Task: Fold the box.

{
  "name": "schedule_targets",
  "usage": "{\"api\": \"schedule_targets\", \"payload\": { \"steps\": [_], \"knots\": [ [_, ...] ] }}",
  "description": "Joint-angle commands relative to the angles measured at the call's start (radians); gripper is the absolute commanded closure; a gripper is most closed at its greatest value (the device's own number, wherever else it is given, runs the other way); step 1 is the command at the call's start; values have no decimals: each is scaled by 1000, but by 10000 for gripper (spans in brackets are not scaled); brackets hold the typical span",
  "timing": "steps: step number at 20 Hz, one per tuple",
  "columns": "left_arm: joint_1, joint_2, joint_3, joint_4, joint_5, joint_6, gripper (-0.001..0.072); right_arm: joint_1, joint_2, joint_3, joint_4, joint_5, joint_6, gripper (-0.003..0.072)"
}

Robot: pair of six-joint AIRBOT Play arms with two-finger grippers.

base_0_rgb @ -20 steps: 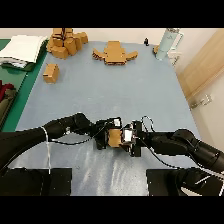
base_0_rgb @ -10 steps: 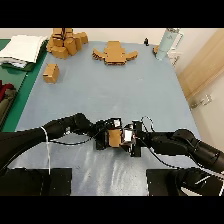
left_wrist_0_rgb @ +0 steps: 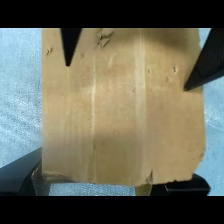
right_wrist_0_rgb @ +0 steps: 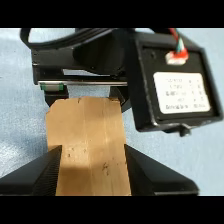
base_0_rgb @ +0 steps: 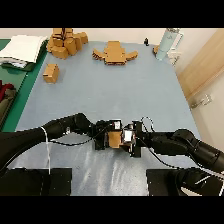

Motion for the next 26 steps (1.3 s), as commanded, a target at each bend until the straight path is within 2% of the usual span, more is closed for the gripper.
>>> {"api": "schedule_targets", "payload": {
  "steps": [1, 4, 5, 6, 7, 18, 26],
  "knots": [
    [1, 0, 0, 29, -11, -1, 7, 0, 0, 0, 0, -10, 1, 78],
    [1, -1, -1, 29, -9, -1, 8, 0, -5, 0, 0, -15, 1, 78],
    [1, -1, -1, 29, -9, -1, 55, 0, -5, 0, 0, -15, 1, 78],
    [1, -1, -1, 29, -9, -1, 174, 0, -5, 0, 0, -15, 0, 78],
    [0, -1, 0, 30, -8, 2, 231, 0, -5, 0, 0, -15, 1, 78],
    [0, -1, -1, 29, -9, 2, 231, 0, -10, 0, 1, -18, 0, 77],
    [0, -1, -1, 29, -9, 1, 231, 0, -79, 0, -4, -21, -1, 78]
  ]
}}
